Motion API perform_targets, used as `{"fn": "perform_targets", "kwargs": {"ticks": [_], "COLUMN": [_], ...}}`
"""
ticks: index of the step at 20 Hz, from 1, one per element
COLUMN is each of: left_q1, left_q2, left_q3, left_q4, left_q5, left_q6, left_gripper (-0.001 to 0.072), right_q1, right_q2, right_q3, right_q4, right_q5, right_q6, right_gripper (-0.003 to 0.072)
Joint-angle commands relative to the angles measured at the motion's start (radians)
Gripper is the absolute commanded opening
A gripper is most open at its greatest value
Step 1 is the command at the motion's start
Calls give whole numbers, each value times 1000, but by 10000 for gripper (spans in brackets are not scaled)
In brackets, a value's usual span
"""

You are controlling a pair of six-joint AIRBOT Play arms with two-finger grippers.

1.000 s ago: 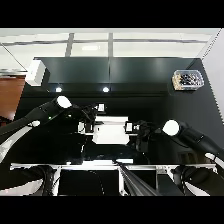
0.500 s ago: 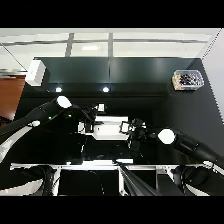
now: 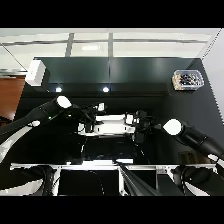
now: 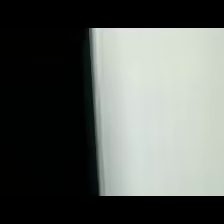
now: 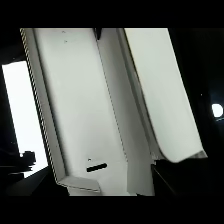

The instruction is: Fold the box and place the chain.

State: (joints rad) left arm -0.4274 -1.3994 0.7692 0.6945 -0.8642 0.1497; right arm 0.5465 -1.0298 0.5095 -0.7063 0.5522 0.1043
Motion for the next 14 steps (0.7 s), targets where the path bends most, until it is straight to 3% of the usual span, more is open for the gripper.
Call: {"fn": "perform_targets", "kwargs": {"ticks": [1,7,11,14], "left_q1": [0,0,0,0], "left_q2": [0,0,-1,-1], "left_q3": [1,1,1,1], "left_q4": [0,0,0,0], "left_q5": [-3,-4,-3,-3], "left_q6": [-2,-3,-2,-2], "left_gripper": [28,28,28,28], "right_q1": [-46,-48,-48,-48], "right_q2": [-6,-63,-67,-102], "right_q3": [3,10,14,14], "right_q4": [55,280,287,285], "right_q5": [17,20,17,89], "right_q6": [-69,-340,-357,-357], "right_gripper": [704,704,704,704]}}
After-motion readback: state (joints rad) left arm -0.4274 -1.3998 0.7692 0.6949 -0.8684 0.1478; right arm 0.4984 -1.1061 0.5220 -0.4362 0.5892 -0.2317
